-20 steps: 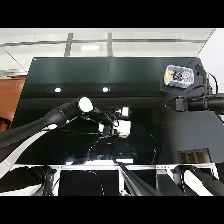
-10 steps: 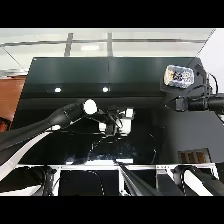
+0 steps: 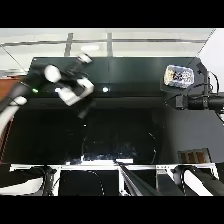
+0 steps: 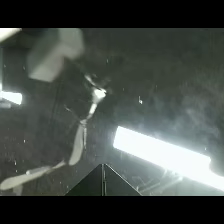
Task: Fold the box and place the chain.
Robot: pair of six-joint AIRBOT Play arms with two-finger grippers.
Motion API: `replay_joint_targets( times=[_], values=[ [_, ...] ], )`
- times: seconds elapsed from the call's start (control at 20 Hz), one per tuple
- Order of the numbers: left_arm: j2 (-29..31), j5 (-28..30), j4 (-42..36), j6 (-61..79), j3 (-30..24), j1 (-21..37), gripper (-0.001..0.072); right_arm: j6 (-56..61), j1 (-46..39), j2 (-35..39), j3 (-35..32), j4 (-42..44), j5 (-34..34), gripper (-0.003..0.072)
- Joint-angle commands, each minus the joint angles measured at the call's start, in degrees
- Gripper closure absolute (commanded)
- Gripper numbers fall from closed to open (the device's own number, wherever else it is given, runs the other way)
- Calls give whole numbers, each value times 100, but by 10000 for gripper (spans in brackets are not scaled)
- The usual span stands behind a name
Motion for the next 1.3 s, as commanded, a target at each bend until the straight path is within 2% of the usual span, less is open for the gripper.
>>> replay_joint_targets(
  times=[0.0, 0.1, 0.25, 0.5, 0.65, 0.7, 0.75, 0.85, 0.95, 1.0, 1.05, 1.1, 1.2, 1.25],
  values=[
    [-267, 39, 61, -1069, 374, 1784, 423, 63, 151, 2, -2, 83, -345, 674],
    [-765, -61, -48, -1067, 949, 2450, 422, 149, 332, 2, -2, 83, -621, 674],
    [-1799, -260, -466, -1067, 2142, 2988, 422, 356, 590, 2, -2, 81, -1051, 674],
    [-3040, -256, -72, -857, 3526, 3154, 421, 568, 651, 2, -2, 83, -1165, 674],
    [-3552, -240, -356, -920, 4081, 3139, 418, 660, 651, 2, -2, 81, -1163, 674],
    [-3609, -155, -319, -922, 4127, 3108, 294, 660, 651, 2, -2, 81, -1165, 674],
    [-3606, -133, -229, -944, 4175, 3064, 10, 660, 651, 2, -2, 81, -1161, 674],
    [-3582, -610, 151, -1438, 4688, 3001, 5, 660, 651, 2, 0, 83, -1161, 673],
    [-3414, -1217, 103, -2050, 5270, 2962, 10, 658, 656, 2, -2, 81, -1250, 674],
    [-3176, -1294, -13, -2658, 5246, 2940, 84, 656, 708, 0, -2, 79, -1447, 674],
    [-2876, -1480, -234, -3202, 5121, 2929, 427, 656, 828, -7, -2, 76, -1762, 674],
    [-2562, -1637, -778, -3132, 4863, 2903, 676, 654, 999, -9, -2, 76, -2083, 674],
    [-2002, -2173, -1659, -2470, 4234, 2734, 687, 632, 1449, -17, -2, 17, -2638, 674],
    [-1764, -2507, -1698, -2334, 3930, 2573, 687, 612, 1700, -31, -2, -234, -2835, 674]
  ],
)
